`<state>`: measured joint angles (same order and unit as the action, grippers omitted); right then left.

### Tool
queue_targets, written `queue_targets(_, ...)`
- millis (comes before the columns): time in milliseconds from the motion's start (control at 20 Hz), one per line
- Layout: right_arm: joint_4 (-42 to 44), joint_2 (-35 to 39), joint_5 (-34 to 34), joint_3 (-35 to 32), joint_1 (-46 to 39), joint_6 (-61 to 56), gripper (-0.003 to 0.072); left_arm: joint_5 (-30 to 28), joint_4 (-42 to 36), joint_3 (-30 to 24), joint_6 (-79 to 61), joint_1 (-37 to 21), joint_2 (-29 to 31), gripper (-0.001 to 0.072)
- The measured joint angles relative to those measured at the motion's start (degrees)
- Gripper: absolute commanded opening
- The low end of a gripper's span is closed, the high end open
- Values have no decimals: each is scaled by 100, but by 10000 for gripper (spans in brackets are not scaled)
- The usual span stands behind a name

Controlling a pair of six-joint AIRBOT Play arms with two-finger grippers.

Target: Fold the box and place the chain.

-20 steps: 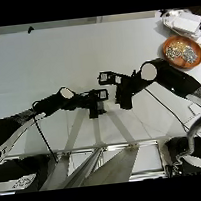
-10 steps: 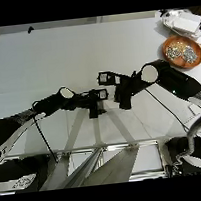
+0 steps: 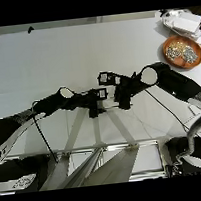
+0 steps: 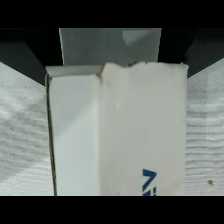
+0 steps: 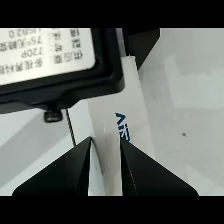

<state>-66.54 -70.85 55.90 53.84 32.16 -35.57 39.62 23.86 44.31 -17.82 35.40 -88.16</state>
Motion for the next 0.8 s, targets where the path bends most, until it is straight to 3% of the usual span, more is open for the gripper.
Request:
queue_targets(600,-76,-2,-267,-269,136,-42,177,15,13,2,-13,0,0,136)
queue_targets(800,-79,-2,-264,-284,140,-59,313,37,26,2,-26,2,0,136)
